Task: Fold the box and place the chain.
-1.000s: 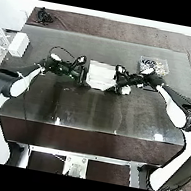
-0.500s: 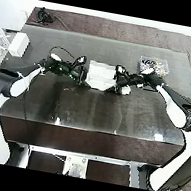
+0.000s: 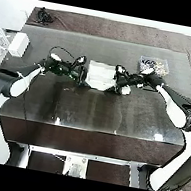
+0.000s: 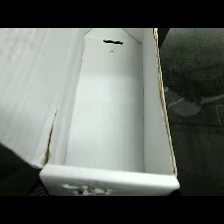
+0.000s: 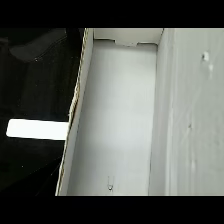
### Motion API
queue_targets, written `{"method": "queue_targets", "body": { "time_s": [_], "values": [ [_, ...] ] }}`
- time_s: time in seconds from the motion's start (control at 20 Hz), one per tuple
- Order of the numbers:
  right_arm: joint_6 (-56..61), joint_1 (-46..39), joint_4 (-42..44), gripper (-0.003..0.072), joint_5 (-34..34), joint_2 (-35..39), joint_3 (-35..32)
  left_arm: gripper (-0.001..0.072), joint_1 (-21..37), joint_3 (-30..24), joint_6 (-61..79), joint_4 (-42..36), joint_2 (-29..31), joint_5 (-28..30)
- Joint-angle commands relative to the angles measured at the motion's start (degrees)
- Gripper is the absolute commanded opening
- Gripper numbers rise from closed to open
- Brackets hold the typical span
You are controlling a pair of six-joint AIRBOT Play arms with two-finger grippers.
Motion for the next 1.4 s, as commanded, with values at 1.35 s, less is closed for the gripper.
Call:
{"method": "queue_targets", "body": {
  "time_s": [1.35],
  "values": [
    [6.78, -14.73, 7.65, 0.0720, 16.44, 11.50, 0.11, 0.0477, 0.00, 0.02, 0.02, 0.02, 0.04, -0.07]
  ]
}}
